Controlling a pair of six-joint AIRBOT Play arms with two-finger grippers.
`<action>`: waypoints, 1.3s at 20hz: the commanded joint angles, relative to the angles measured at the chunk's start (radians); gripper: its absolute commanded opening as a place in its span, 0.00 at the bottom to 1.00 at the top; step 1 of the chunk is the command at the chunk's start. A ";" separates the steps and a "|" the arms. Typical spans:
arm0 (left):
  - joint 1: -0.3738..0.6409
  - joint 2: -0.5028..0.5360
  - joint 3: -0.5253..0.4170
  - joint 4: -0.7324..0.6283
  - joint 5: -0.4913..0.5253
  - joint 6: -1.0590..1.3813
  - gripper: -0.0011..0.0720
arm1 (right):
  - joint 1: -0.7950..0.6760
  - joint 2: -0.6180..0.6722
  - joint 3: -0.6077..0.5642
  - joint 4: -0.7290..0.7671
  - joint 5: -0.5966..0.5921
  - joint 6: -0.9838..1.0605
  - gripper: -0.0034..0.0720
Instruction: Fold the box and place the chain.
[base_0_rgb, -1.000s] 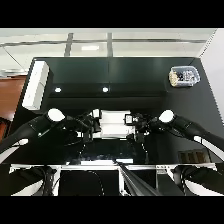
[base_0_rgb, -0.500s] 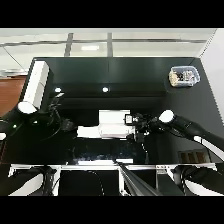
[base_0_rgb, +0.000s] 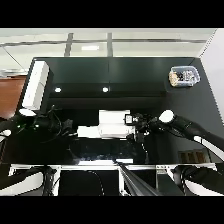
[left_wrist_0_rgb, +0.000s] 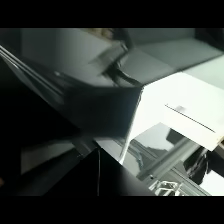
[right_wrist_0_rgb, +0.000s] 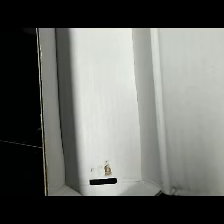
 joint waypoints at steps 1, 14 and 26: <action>-0.121 -0.046 -0.003 -0.133 0.018 0.108 0.04 | 0.001 0.000 0.000 0.000 0.001 0.000 0.30; -0.150 -0.045 0.014 -0.234 -0.015 0.191 0.70 | 0.001 0.000 0.000 0.000 0.001 0.000 0.30; -0.397 -0.045 0.227 -0.061 -0.013 -0.092 0.88 | 0.001 0.000 0.000 0.000 0.000 0.000 0.30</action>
